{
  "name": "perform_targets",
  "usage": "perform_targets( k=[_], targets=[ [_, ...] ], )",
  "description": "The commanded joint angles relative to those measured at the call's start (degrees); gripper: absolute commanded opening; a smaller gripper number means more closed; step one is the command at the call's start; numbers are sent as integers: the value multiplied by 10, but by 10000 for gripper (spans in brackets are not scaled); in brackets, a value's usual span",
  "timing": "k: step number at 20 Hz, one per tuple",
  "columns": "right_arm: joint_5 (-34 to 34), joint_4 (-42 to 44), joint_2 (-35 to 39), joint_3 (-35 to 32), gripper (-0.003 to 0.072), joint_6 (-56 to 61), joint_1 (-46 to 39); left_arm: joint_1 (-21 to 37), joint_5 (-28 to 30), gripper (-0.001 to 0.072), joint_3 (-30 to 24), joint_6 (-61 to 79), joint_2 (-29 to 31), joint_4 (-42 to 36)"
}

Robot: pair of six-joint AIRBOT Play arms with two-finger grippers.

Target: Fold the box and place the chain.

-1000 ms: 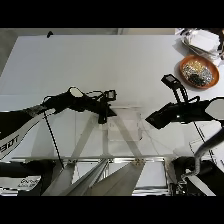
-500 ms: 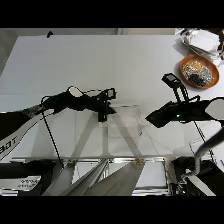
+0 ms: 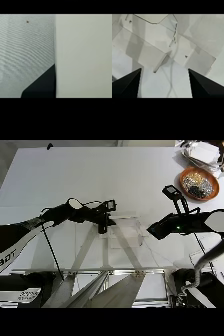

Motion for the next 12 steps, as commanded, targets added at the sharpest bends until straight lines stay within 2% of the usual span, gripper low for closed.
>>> perform_targets(
  k=[1,12],
  targets=[
    [0,-1,1,0,640,0,0,0,-2,3,0,0,0,3],
    [0,-2,1,0,640,0,0,0,-8,1,0,2,5,37]
  ],
)
